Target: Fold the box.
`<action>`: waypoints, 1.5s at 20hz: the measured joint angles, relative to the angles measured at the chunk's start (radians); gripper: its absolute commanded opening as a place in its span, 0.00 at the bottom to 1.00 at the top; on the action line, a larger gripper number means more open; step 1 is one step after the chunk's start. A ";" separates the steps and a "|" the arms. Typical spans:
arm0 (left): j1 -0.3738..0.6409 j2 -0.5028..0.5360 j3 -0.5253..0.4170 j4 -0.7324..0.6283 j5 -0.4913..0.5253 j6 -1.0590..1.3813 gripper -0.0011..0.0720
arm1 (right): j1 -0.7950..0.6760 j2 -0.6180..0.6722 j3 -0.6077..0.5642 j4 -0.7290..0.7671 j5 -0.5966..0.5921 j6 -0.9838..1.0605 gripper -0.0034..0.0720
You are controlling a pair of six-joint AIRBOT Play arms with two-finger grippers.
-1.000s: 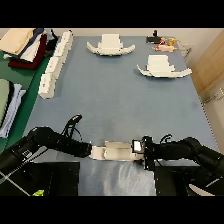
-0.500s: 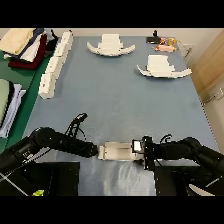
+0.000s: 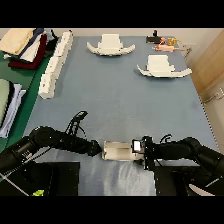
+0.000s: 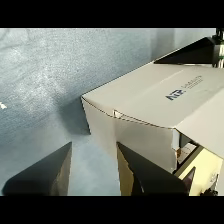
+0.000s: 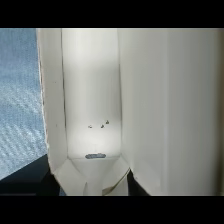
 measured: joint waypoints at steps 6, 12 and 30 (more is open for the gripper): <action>0.002 0.000 0.000 0.032 -0.014 -0.002 0.77 | 0.000 0.000 0.000 0.000 0.000 0.000 0.60; 0.003 0.000 0.001 0.039 -0.040 -0.005 0.77 | 0.000 0.000 0.000 0.000 0.000 0.000 0.60; -0.022 -0.057 0.058 -0.040 -0.031 0.009 0.73 | 0.000 0.000 0.000 0.000 0.000 0.000 0.60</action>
